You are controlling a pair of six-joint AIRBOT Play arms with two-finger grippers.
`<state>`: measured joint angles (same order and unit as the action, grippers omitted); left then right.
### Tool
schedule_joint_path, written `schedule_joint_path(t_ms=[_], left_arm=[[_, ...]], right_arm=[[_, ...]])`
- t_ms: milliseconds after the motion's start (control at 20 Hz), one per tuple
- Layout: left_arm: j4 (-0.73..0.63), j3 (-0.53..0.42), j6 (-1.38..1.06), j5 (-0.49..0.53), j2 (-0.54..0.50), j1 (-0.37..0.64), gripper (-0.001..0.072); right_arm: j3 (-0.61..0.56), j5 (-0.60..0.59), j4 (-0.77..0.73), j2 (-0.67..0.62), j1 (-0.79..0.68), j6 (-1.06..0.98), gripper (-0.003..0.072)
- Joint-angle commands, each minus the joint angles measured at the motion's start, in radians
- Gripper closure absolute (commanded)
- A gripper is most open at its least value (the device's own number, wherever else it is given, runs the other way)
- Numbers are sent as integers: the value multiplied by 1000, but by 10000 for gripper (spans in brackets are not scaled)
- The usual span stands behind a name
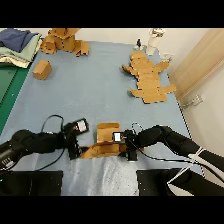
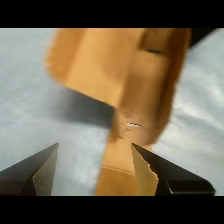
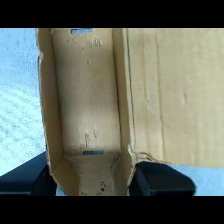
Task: Fold the box.
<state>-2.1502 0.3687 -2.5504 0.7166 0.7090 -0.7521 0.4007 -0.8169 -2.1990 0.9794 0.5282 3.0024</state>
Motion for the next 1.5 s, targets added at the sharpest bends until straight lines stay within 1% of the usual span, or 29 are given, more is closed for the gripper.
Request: schedule_joint_path(t_ms=[0,50,200,300,400,500,750,800,950,1050,1150,1400,1450], left_arm=[[4,-16,-53,19,48,-135,-5],[6,-17,-54,14,56,-165,-5],[-4,-47,-53,-1,63,-176,-5],[-15,-67,-53,-54,63,-177,-5],[-64,-69,-57,-102,63,-177,-4],[-75,-72,-56,-144,69,-177,-4],[-76,-72,-49,-149,84,-177,-3],[-76,-72,-43,-139,84,-177,-2],[-74,-72,-22,-56,81,-177,-2],[-59,-72,-23,-40,80,-175,-2],[-40,-72,-23,-54,81,-163,-2],[-40,-71,-35,-131,81,-103,4],[-40,-71,-39,-146,81,-100,46]], right_arm=[[-1,0,0,0,1,0,182],[-1,0,0,0,1,0,182],[-1,0,1,0,1,0,182],[-1,0,3,0,1,0,182],[-1,0,3,0,1,0,182],[-1,0,3,0,1,0,182],[-1,0,3,0,1,0,182],[-1,0,3,0,1,0,182],[-1,0,3,0,1,0,182],[-1,0,3,0,1,0,182],[-1,0,3,0,1,0,182],[-1,0,3,0,1,0,182],[-1,0,3,0,1,0,182]])
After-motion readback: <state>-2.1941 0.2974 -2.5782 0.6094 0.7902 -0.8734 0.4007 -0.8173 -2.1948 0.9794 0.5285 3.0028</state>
